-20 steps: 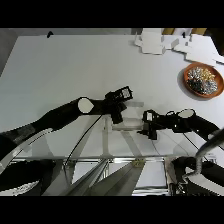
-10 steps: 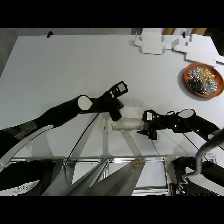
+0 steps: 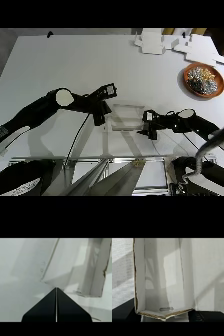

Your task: Fold the box and place the chain.

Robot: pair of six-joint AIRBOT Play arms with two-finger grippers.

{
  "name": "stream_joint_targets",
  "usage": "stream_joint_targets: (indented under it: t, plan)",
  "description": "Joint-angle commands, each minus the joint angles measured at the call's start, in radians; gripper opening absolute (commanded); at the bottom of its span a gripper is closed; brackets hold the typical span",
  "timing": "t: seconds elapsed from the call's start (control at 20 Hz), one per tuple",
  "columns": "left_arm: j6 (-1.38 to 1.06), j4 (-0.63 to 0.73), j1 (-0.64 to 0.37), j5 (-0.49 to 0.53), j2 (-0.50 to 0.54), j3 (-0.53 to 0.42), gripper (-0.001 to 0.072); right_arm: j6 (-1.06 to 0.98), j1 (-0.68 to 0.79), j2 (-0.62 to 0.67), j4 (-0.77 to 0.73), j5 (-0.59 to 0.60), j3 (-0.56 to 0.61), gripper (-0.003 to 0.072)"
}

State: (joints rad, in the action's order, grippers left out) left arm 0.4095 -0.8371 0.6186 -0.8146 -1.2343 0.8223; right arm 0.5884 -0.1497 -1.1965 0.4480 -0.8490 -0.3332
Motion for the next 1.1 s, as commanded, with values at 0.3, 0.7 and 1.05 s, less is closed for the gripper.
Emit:
stream_joint_targets:
  t: [0.3,0.7,1.05]
  plan:
    - [-0.211,0.072,0.046,0.01,-0.06,-0.064,0.0005,0.0,0.0,0.0,0.0,0.0,0.0,0.0434]
    - [-0.209,-0.002,-0.008,-0.005,-0.059,-0.146,0.0011,0.0,-0.001,0.0,0.0,0.0,0.0,0.0434]
    - [-0.375,0.02,-0.02,0.074,-0.06,-0.15,0.0353,0.0,-0.001,0.0,0.0,0.0,0.0,0.0434]
